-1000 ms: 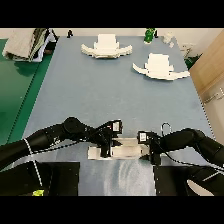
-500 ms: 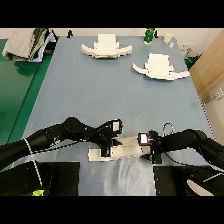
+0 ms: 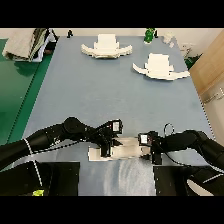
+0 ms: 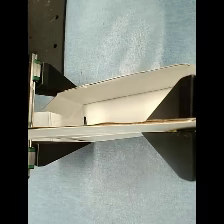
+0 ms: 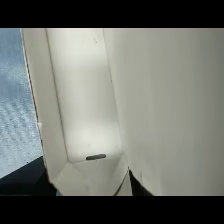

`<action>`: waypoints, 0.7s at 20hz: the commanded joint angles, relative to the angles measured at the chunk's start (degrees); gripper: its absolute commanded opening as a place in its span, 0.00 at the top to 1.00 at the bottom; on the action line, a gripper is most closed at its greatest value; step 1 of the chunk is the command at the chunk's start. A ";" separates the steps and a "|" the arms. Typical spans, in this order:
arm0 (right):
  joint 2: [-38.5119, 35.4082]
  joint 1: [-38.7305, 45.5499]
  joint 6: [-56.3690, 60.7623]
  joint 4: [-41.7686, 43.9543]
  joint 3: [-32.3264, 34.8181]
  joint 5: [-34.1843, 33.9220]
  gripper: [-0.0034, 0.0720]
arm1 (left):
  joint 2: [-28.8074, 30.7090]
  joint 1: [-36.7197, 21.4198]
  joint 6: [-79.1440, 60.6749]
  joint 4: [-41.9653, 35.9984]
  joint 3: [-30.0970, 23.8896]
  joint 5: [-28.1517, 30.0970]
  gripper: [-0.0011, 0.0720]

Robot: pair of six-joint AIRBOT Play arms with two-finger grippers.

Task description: Fold the box.

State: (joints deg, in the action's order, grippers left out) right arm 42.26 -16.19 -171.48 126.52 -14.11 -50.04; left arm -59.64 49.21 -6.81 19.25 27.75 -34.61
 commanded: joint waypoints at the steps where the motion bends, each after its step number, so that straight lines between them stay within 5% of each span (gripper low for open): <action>1: -0.07 0.02 -0.02 0.02 0.48 -0.57 0.16 | -0.02 0.00 0.00 0.02 -0.02 0.13 0.97; 14: 2.29 0.02 0.00 0.24 0.44 -0.39 0.16 | -0.02 0.00 0.00 0.04 -0.02 0.02 0.97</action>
State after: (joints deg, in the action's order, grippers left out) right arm 44.42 -16.10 -171.54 127.07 -13.72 -50.37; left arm -59.64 49.21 -6.81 19.27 27.75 -34.50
